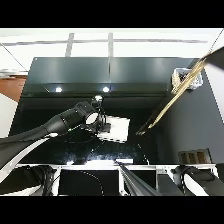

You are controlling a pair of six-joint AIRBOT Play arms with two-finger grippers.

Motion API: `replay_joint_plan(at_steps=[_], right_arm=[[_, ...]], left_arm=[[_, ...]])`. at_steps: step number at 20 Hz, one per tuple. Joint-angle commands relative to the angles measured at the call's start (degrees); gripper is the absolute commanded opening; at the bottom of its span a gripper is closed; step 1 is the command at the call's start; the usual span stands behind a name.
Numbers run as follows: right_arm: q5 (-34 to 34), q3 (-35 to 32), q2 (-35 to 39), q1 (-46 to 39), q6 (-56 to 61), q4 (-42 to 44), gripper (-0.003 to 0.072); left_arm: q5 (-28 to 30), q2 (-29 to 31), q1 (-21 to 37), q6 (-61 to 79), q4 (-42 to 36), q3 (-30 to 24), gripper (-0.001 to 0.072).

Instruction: Fold the box and place the chain.

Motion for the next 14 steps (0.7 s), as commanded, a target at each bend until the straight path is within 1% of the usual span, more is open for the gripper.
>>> replay_joint_plan(at_steps=[1,5,7,10,14], right_arm=[[2.6,-3.9,1.0,8.4,-1.6,2.6,0.0038],[-5.2,-9.5,1.0,17.4,-1.3,3.8,0.0038],[-7.0,-11.7,1.0,20.8,-0.7,3.8,0.0038],[-9.3,-16.2,1.0,24.1,-0.4,4.8,0.0037],[-16.7,-22.6,0.9,28.1,-0.3,6.8,0.0038]], left_arm=[[0.0,0.0,0.0,0.0,0.0,0.0,0.0032],[0.1,0.0,0.0,0.0,0.0,0.0,0.0032],[0.1,0.0,0.0,0.0,0.0,0.0,0.0032],[0.1,0.0,0.0,0.0,0.0,0.0,0.0032],[0.1,0.0,0.0,0.0,0.0,0.0,0.0032]])
